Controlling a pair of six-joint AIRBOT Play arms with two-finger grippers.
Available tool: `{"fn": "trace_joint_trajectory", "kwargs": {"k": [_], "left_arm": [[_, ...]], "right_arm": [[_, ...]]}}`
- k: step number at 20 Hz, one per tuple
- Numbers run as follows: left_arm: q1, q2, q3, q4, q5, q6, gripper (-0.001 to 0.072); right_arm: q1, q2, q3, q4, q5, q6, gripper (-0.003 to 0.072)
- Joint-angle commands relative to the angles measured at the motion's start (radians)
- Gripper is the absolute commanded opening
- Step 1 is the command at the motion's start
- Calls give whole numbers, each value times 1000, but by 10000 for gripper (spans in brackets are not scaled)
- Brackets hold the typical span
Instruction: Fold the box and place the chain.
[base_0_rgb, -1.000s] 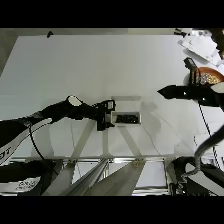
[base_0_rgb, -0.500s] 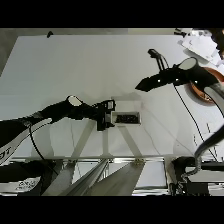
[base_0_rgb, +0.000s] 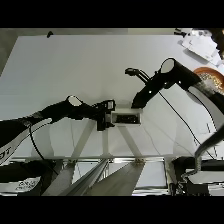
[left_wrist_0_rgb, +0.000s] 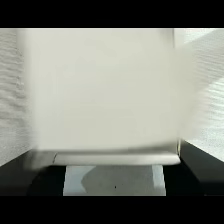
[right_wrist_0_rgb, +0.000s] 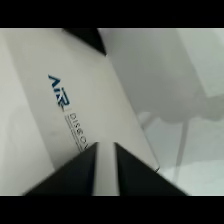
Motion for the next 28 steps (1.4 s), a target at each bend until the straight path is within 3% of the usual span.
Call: {"fn": "trace_joint_trajectory", "kwargs": {"k": [1,12,20,28], "left_arm": [[0,1,0,0,0,0,342],[0,1,0,0,0,0,342],[0,0,0,0,0,0,342],[0,0,0,0,0,0,342]], "right_arm": [[34,52,2,-84,52,-8,288],[252,168,-39,-298,29,-23,288],[317,377,-312,-384,-331,-18,300],[321,377,-325,-372,-451,-10,329]]}}
